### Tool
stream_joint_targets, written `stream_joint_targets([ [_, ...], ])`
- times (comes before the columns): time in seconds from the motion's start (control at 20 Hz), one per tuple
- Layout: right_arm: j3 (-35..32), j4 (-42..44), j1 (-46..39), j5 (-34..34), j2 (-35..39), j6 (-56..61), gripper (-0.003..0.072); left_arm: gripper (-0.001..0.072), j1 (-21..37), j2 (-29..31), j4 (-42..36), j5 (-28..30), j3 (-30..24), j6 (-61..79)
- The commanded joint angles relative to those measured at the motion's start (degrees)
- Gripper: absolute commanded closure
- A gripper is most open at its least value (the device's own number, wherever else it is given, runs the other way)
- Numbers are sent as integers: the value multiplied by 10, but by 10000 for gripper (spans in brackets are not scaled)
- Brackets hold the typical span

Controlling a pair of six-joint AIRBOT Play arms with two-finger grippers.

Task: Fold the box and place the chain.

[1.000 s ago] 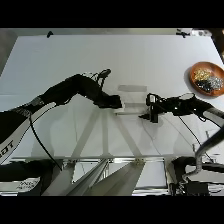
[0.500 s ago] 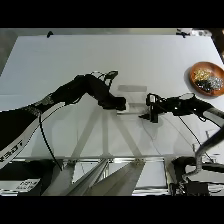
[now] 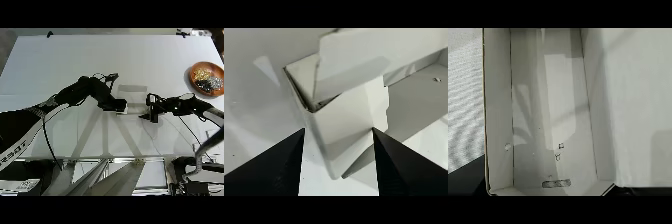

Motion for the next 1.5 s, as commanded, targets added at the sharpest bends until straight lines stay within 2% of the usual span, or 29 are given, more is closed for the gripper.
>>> stream_joint_targets([
  [0.0, 0, 0, 0, 0, 0, 0, 248, 263, -1, -1, 40, -12, 0, -45],
  [0.2, 0, 0, 0, 0, 0, 0, 248, 264, -1, -15, 48, 0, 17, -53],
  [0.45, 0, 0, 0, 0, 0, 0, 248, 264, -1, -50, 64, 69, 85, -73],
  [0.55, 0, 0, 0, 0, 0, 0, 248, 264, 0, -52, 76, 80, 101, -87],
  [0.9, 0, 0, 0, 0, 0, 0, 248, 266, -4, -61, 96, 112, 108, -125],
  [1.25, 0, 0, 0, 0, 0, 0, 248, 298, -26, -89, 107, 102, 110, -151],
  [1.4, 0, 0, 0, 0, 0, 0, 248, 334, -30, -89, 120, 80, 110, -165],
  [1.45, 0, 0, 0, 0, 0, 0, 248, 387, -30, -89, 120, 78, 110, -166],
])
